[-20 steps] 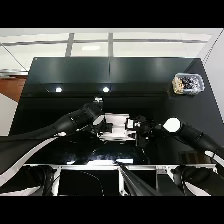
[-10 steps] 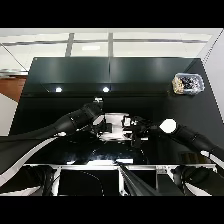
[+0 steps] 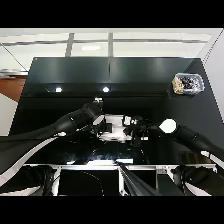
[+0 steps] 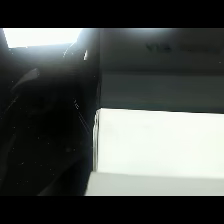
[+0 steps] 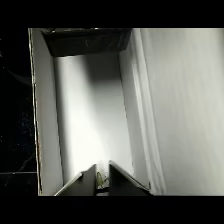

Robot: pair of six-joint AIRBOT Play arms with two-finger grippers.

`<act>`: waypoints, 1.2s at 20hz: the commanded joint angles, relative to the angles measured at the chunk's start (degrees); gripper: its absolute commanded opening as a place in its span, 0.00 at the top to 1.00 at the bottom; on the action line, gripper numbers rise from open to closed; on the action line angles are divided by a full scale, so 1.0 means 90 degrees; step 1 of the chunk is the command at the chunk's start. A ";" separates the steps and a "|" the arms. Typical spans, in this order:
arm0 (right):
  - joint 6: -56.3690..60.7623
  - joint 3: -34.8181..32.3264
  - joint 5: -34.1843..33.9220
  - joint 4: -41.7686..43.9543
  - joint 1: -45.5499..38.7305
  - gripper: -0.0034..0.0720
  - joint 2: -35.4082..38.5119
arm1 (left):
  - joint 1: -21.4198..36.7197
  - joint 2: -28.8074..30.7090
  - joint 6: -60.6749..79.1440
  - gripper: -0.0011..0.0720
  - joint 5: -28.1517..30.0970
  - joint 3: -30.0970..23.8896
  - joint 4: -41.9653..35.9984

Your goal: Fold the box and place the chain.

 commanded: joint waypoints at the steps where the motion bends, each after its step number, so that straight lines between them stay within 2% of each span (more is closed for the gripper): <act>1: 0.1763 0.0097 0.0364 -0.0729 -0.0408 0.90 0.0435 | 0.0002 -0.0002 0.0000 0.94 0.0005 0.0000 0.0002; 4: 0.3898 0.0427 0.1936 -0.1775 -0.1525 0.90 0.1197 | 0.0002 -0.0002 0.0000 0.94 0.0005 0.0000 0.0002; 7: 0.6137 0.0454 0.3077 -0.2225 -0.3133 0.90 0.1469 | 0.0002 -0.0002 0.0000 0.94 0.0012 0.0000 0.0000; 9: 0.7650 0.0267 0.3152 -0.2147 -0.4163 0.90 0.1438 | 0.0002 -0.0002 0.0000 0.94 0.0044 0.0000 0.0002; 11: 0.8485 -0.0126 0.3155 -0.2093 -0.4646 0.90 0.1326 | 0.0002 -0.0002 0.0000 0.94 0.0056 0.0000 0.0002; 15: 0.8257 -0.0799 0.3155 -0.1122 -0.4289 0.90 0.0712 | 0.0002 -0.0005 0.0000 0.94 0.0061 0.0000 0.0002; 21: 0.7861 -0.0775 0.2008 0.0078 -0.2679 0.90 -0.0172 | 0.0002 -0.0005 0.0000 0.94 0.0032 0.0000 0.0000; 24: 0.7754 -0.0607 0.1979 0.0223 -0.2361 0.90 -0.0272 | 0.0002 -0.0005 0.0000 0.94 0.0039 0.0000 0.0000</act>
